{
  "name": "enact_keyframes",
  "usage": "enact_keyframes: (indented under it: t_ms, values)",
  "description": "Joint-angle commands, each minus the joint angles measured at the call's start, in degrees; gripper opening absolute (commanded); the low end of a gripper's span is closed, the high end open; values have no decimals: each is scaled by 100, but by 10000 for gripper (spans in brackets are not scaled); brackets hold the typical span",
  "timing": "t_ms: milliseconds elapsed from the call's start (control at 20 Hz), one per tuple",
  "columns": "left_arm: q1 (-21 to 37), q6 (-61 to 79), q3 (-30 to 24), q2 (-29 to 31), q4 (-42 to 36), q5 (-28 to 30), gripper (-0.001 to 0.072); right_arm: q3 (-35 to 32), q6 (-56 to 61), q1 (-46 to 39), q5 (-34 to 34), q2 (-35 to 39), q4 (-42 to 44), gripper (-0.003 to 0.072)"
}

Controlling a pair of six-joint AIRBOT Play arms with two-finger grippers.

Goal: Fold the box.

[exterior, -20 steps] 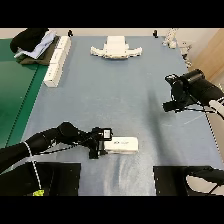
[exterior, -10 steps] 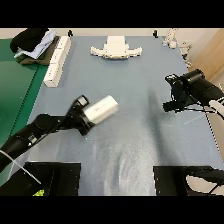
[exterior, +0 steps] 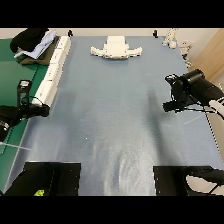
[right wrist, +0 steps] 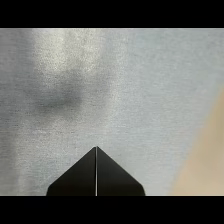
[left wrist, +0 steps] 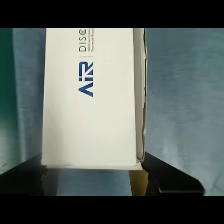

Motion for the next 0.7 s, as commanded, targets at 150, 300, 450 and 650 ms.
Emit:
enact_keyframes:
  t_ms: [150,300,450,650]
  values:
    - [363,-70,1115,-1537,76,0,401,4,0,0,0,-4,0,7]
    - [302,-90,1351,-1976,48,2,401,4,0,0,2,-4,0,7]
    - [170,-87,1364,-2140,31,11,401,4,0,0,2,-4,0,7]
    - [-35,-87,1364,-2280,33,57,401,4,0,0,2,-4,0,7]
